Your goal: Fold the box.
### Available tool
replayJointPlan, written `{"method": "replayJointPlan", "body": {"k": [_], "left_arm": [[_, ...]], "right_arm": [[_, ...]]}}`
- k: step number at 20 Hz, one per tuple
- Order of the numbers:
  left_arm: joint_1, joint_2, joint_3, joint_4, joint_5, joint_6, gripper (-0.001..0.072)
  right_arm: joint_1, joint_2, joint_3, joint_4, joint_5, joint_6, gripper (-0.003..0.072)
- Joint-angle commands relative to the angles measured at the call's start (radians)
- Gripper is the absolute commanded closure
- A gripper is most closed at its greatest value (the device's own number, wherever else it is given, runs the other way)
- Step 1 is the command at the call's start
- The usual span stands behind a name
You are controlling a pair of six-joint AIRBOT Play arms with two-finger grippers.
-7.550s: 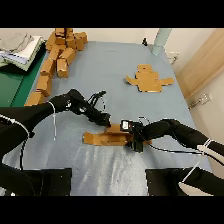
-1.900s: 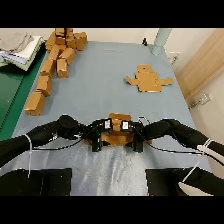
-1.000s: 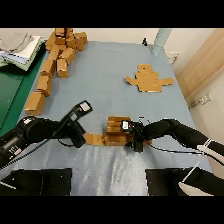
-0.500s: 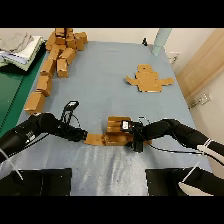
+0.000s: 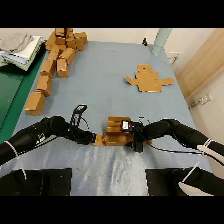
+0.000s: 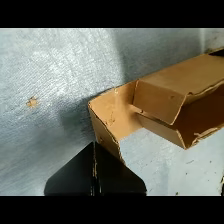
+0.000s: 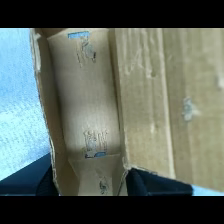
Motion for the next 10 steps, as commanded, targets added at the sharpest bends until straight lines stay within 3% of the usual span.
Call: {"method": "replayJointPlan", "body": {"k": [1,10], "left_arm": [[-0.018,-0.020,-0.003,-0.005,0.009,-0.006,0.0698],[-0.078,-0.030,0.021,-0.068,0.058,0.002,0.0698]], "right_arm": [[0.000,0.000,0.000,0.000,0.000,0.000,0.0226],[0.000,0.000,0.000,0.000,0.000,0.000,0.0225]]}}
